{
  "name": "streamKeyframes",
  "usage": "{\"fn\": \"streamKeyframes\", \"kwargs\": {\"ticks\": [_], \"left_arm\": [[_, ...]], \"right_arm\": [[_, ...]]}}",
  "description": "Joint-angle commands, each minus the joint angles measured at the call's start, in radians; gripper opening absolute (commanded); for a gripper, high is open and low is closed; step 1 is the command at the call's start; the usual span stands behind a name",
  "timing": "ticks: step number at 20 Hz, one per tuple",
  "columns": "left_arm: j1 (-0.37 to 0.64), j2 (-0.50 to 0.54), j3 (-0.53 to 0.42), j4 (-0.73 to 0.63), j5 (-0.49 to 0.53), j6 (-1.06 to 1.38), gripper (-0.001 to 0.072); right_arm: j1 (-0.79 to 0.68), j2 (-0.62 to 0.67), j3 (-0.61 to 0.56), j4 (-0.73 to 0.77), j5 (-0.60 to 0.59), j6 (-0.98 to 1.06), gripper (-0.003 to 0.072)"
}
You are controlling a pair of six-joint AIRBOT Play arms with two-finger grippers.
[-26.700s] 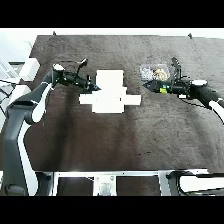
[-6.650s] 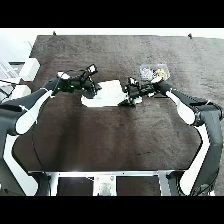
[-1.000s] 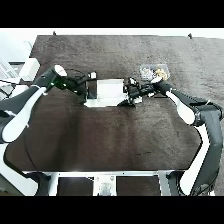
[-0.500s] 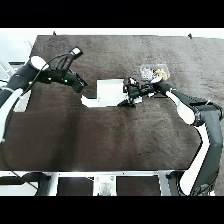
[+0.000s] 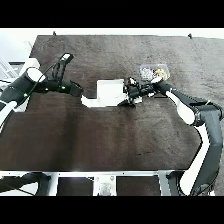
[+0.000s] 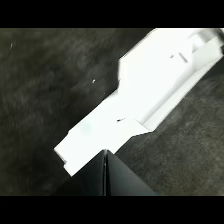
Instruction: Fold the box and place the chain.
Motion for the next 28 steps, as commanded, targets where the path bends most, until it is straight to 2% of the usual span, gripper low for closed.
{"fn": "streamKeyframes", "kwargs": {"ticks": [1, 5, 8, 12, 15, 19, 25, 28], "left_arm": [[0.0, 0.004, -0.062, 0.003, 0.059, -0.049, 0.0019], [0.023, 0.008, -0.068, -0.051, 0.039, -0.046, 0.002], [0.146, 0.01, -0.068, -0.176, -0.091, 0.011, 0.0021], [0.258, -0.003, -0.068, -0.157, -0.136, -0.09, 0.0021], [0.256, -0.083, -0.068, -0.159, -0.136, -0.146, 0.0021], [0.235, -0.227, -0.068, -0.282, -0.129, -0.113, 0.0021], [0.148, -0.31, -0.063, -0.349, -0.065, -0.093, 0.0021], [0.111, -0.36, -0.03, -0.367, -0.069, -0.095, 0.0021]], "right_arm": [[0.001, -0.001, 0.0, 0.0, 0.0, 0.0, 0.0499], [0.001, -0.001, 0.0, 0.0, 0.0, 0.0, 0.0499], [0.001, -0.001, 0.0, 0.0, 0.0, 0.0, 0.0499], [0.001, -0.001, 0.0, 0.0, 0.0, 0.0, 0.0499], [0.001, -0.001, 0.0, 0.0, 0.0, 0.0, 0.0499], [0.001, -0.001, 0.0, 0.0, 0.0, 0.0, 0.0499], [0.001, -0.001, 0.0, 0.0, 0.0, 0.0, 0.0499], [0.001, -0.001, 0.0, 0.0, 0.0, 0.0, 0.0499]]}}
